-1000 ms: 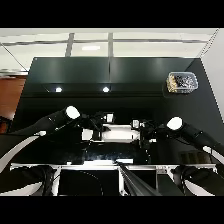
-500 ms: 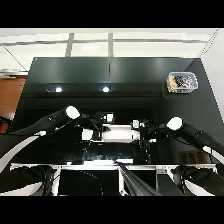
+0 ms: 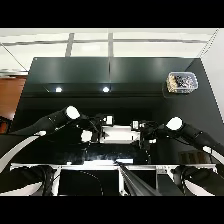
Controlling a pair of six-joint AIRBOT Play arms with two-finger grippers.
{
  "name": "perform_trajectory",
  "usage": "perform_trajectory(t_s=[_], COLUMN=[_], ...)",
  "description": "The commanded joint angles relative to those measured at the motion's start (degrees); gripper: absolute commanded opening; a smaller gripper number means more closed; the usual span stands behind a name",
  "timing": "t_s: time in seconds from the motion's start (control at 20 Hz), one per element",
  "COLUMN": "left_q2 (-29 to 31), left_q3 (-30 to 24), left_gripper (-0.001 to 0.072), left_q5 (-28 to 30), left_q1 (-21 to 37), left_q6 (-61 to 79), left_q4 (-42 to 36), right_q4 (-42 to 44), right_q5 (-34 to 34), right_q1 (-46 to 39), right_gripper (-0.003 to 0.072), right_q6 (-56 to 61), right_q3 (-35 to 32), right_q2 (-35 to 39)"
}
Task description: Fold the box and place the chain.
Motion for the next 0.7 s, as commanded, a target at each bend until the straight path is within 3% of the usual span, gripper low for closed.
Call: perform_trajectory(t_s=[0.0, 0.15, 0.35, 0.45, 0.55, 0.6, 0.65], left_q2=[1.3, 6.2, 15.7, 19.8, 22.2, 22.5, 22.5], left_q3=[0.7, 0.9, 0.9, 0.9, 0.9, 0.9, 0.9], left_gripper=[0.0607, 0.0622, 0.0622, 0.0622, 0.0615, 0.0593, 0.0397], left_q5=[-3.9, -0.4, -0.6, -3.2, -9.3, -12.9, -16.9], left_q1=[0.1, 0.2, 3.0, 5.1, 6.7, 7.1, 6.9], left_q6=[-0.5, -3.7, -18.6, -27.6, -34.5, -37.6, -42.5], left_q4=[-0.2, 1.1, 12.4, 17.5, 20.0, 19.9, 19.3], right_q4=[0.1, -0.9, -1.8, -1.8, -1.8, -1.8, -1.8], right_q5=[-0.3, -0.3, -3.6, -4.2, -4.2, -4.2, -4.0], right_q1=[0.0, 0.9, 1.7, 1.7, 1.7, 1.7, 1.7], right_gripper=[0.0501, 0.0501, 0.0501, 0.0501, 0.0500, 0.0495, 0.0399], right_q6=[0.1, 0.1, -1.7, -1.7, -1.7, -1.7, -1.7], right_q3=[0.0, 0.0, 0.0, 0.0, 0.0, 0.0, 0.0], right_q2=[0.0, 0.0, 0.0, 0.0, 0.0, 0.0, 0.0])
